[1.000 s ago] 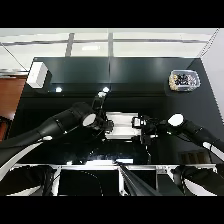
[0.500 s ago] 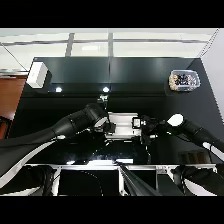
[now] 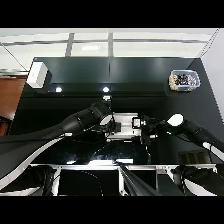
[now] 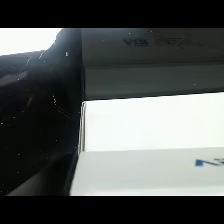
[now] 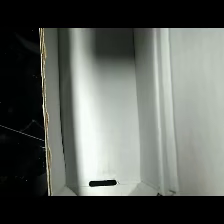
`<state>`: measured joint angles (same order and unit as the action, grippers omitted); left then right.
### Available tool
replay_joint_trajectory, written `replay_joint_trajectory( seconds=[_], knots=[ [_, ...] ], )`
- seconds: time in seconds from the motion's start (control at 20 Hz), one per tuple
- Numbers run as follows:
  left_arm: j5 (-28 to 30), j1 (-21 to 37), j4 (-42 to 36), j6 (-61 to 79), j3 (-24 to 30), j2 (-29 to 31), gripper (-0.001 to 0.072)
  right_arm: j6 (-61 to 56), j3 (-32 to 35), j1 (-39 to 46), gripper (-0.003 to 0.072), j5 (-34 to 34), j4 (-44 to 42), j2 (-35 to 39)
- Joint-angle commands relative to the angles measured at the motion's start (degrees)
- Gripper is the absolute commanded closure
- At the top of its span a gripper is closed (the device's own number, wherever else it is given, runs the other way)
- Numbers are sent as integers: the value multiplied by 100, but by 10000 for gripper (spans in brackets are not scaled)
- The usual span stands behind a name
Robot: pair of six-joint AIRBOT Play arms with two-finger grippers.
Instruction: Fold the box and place the chain.
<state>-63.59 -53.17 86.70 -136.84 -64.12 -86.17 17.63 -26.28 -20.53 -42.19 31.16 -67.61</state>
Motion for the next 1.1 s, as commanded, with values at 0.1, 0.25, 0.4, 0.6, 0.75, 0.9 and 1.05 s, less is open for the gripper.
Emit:
replay_joint_trajectory(
  seconds=[0.1, 0.25, 0.4, 0.6, 0.75, 0.9, 1.05],
  knots=[
    [-31, 2, -44, -35, -28, -68, 440, 0, 0, 0, 255, -2, -2, -2],
    [-122, 2, -46, -33, -28, -179, 440, 0, 0, 0, 255, -2, -2, -2],
    [-116, 9, -44, -33, -39, -201, 440, 0, 0, 0, 255, -2, -2, -2],
    [-83, 9, -42, -28, -39, -201, 666, 0, 0, 0, 256, -2, -2, -2],
    [-4, 7, -46, -9, -42, -201, 687, 0, 0, 0, 255, -2, -2, -2],
    [-7, 7, -50, -9, -63, -201, 685, 0, 0, 0, 256, -2, -2, -2],
    [-11, 9, -15, -13, -131, -201, 453, 0, 0, 0, 256, -2, -2, -2]
  ],
)
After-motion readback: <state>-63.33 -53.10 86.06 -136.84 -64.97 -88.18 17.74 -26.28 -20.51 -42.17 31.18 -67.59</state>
